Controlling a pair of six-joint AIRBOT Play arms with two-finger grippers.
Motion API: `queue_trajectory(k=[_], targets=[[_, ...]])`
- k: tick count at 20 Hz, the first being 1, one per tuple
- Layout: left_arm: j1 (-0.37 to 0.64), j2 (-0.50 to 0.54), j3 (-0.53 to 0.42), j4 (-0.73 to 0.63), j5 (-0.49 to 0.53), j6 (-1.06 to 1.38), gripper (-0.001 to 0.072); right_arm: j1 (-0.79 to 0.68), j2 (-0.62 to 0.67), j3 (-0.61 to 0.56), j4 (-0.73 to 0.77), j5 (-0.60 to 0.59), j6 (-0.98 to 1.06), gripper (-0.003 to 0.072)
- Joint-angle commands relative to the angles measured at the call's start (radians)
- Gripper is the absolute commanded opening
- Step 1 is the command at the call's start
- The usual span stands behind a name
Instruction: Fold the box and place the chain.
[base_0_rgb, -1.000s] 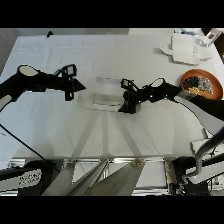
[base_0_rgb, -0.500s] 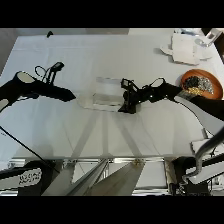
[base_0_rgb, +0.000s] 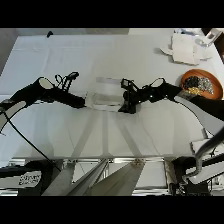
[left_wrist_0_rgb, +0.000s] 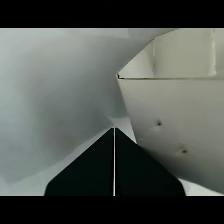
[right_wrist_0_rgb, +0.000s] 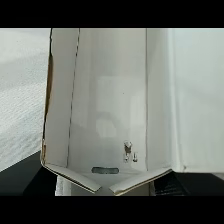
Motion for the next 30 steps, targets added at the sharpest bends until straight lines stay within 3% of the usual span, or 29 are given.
queue_trajectory(k=[1,7,13,19,21,23,30], targets=[[-0.022,-0.005,-0.001,-0.060,0.011,-0.012,0.0006,0.001,0.001,0.000,0.000,0.000,0.000,0.0528],[-0.019,0.013,-0.001,-0.154,0.034,-0.013,0.0008,0.001,0.001,0.000,0.000,0.000,0.000,0.0528],[-0.018,0.055,-0.001,-0.164,0.043,-0.013,0.0014,0.001,0.001,0.000,0.000,0.000,0.000,0.0528],[0.046,0.075,-0.001,-0.261,-0.055,0.045,0.0019,0.001,0.001,0.000,0.000,0.000,0.000,0.0528],[0.056,0.075,-0.001,-0.296,-0.103,0.081,0.0124,0.001,0.001,0.000,0.000,0.000,0.000,0.0528],[0.055,0.074,-0.001,-0.294,-0.098,0.085,0.0282,0.001,0.001,0.000,0.000,0.000,0.000,0.0528],[0.029,0.073,-0.001,-0.190,-0.064,0.101,0.0299,0.001,0.001,0.000,0.000,0.000,0.000,0.0528]])
